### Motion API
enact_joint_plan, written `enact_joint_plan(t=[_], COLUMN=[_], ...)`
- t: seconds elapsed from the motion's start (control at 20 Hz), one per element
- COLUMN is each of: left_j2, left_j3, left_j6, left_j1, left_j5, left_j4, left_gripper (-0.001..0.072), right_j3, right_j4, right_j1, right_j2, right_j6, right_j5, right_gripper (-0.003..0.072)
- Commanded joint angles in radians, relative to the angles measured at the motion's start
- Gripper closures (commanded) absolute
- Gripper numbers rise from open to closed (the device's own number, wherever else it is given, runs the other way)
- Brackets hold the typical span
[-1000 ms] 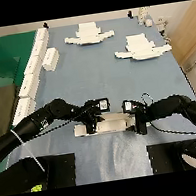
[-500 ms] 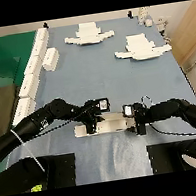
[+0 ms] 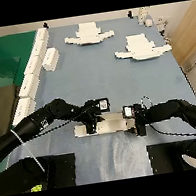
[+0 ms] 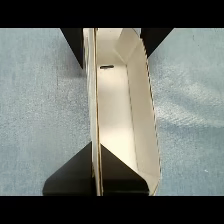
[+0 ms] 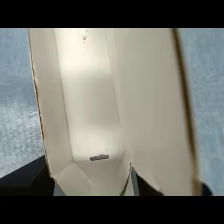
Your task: Fold the box.
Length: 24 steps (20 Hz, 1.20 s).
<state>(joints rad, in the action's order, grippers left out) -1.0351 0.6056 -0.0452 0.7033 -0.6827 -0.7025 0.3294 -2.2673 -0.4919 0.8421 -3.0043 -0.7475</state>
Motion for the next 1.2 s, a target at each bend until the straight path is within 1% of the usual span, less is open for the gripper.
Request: enact_joint_plan(t=[0.0,0.3,0.6,0.75,0.9,0.95,1.0,1.15], left_j2=[0.001,0.001,0.001,0.001,0.001,0.001,0.001,0.001], left_j3=[0.001,0.001,0.001,0.001,0.001,0.001,0.001,0.001], left_j6=[0.000,0.000,0.000,0.000,0.000,0.000,0.000,0.000], left_j1=[0.001,0.001,0.001,0.001,0.001,0.001,0.001,0.001], left_j5=[0.000,0.000,0.000,0.000,0.000,0.000,0.000,0.000], left_j4=[0.000,0.000,0.000,0.000,0.000,0.000,0.000,0.000], left_gripper=[0.0691,0.0691,0.0691,0.0691,0.0691,0.0691,0.0691,0.0691], right_j3=[0.001,0.000,0.001,0.001,0.001,0.001,0.001,0.001], right_j4=[-0.018,-0.003,0.007,0.008,0.015,0.016,0.016,0.019], right_j1=[-0.018,-0.019,-0.019,-0.019,-0.019,-0.019,-0.019,-0.020], right_j2=[0.000,0.000,0.044,0.044,0.044,0.044,0.044,0.044], right_j6=[0.000,0.000,0.000,0.000,0.000,0.000,0.000,0.000], right_j5=[-0.025,-0.006,0.013,0.010,0.010,0.009,0.005,0.005], right_gripper=[-0.0028,-0.0028,-0.0024,0.0032,0.0037,0.0092,0.0179,0.0180])
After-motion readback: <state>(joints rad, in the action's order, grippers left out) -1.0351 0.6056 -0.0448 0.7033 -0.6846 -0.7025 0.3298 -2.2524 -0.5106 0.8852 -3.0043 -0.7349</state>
